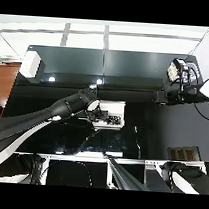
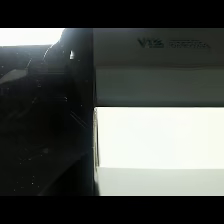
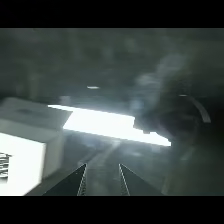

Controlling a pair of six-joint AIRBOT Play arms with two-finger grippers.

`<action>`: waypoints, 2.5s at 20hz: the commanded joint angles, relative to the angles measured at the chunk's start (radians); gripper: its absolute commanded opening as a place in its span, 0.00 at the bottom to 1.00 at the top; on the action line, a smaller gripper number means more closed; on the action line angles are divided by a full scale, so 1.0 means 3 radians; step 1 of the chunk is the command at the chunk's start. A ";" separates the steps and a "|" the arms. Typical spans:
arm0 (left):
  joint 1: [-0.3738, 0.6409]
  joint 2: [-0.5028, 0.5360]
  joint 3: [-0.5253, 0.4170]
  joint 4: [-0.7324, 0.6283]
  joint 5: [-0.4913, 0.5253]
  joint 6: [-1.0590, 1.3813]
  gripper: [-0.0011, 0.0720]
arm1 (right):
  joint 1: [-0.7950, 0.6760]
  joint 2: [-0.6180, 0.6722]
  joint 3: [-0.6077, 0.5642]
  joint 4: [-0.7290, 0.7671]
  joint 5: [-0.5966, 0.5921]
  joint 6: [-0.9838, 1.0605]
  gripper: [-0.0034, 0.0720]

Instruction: Fold the box and place the chain.

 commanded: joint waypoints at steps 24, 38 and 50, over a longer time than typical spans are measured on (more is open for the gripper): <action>0.0900 0.1708 -0.0678 0.0559 -0.0715 0.1331 0.67 | -0.0075 0.0003 -0.0005 -0.0225 -0.0108 0.0018 0.35; 0.1493 0.1999 -0.2164 -0.1947 0.0904 0.7356 0.99 | -0.0075 0.0001 -0.0018 -0.0139 -0.0158 0.0139 0.35; 0.1659 0.0830 -0.1794 -0.3304 0.0800 0.8681 0.99 | -0.0075 0.0001 -0.0019 -0.0136 -0.0183 0.0234 0.35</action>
